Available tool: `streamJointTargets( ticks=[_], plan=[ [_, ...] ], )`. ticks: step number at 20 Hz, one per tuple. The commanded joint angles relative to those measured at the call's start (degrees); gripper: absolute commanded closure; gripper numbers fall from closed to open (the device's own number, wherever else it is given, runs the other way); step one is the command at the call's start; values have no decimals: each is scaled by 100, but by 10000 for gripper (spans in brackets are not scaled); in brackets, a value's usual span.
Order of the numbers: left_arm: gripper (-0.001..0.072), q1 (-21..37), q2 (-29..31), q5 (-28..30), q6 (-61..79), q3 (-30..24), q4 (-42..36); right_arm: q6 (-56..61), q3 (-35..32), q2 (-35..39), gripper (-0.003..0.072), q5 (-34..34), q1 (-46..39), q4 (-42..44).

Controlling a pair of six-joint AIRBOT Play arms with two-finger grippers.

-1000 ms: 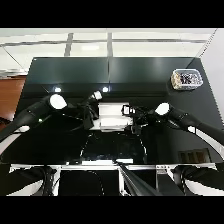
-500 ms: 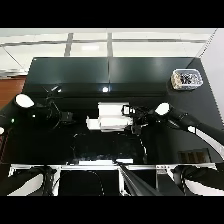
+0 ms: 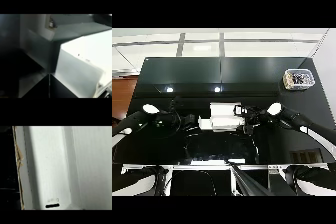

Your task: Fold the box and place the chain.

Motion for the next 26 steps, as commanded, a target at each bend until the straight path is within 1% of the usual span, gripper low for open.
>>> streamJointTargets(
  ticks=[1,3,6,7,8,9,10,14,18,19,21,23,26],
  plan=[
    [685,-396,-437,92,98,289,-188,2,-4,-2,203,2,2,2],
    [685,-345,-446,-151,380,496,-192,2,-4,-2,203,2,2,2],
    [684,-162,-446,-697,756,793,-295,2,-4,-2,204,2,2,0],
    [659,-111,-446,-813,767,890,-291,2,-4,-2,204,2,2,2],
    [503,-85,-446,-879,767,964,-291,2,-4,-2,203,2,2,2],
    [274,-90,-446,-907,765,1029,-291,2,-4,-2,203,2,2,2],
    [143,-118,-446,-931,765,1078,-291,2,-4,-2,204,2,2,0],
    [143,-267,-446,-1003,767,1106,-293,2,-4,-2,203,2,2,2],
    [144,-446,-446,-1102,765,1106,-538,2,-4,-2,203,2,2,0],
    [168,-498,-446,-1110,763,1108,-546,2,-4,-2,203,2,2,2],
    [286,-597,-446,-1097,723,1108,-553,2,-4,-2,203,2,2,2],
    [298,-682,-444,-1086,540,1169,-448,2,-4,-2,203,2,2,0],
    [299,-872,-446,-929,92,1425,-7,2,-4,-2,204,2,2,0]
  ],
)
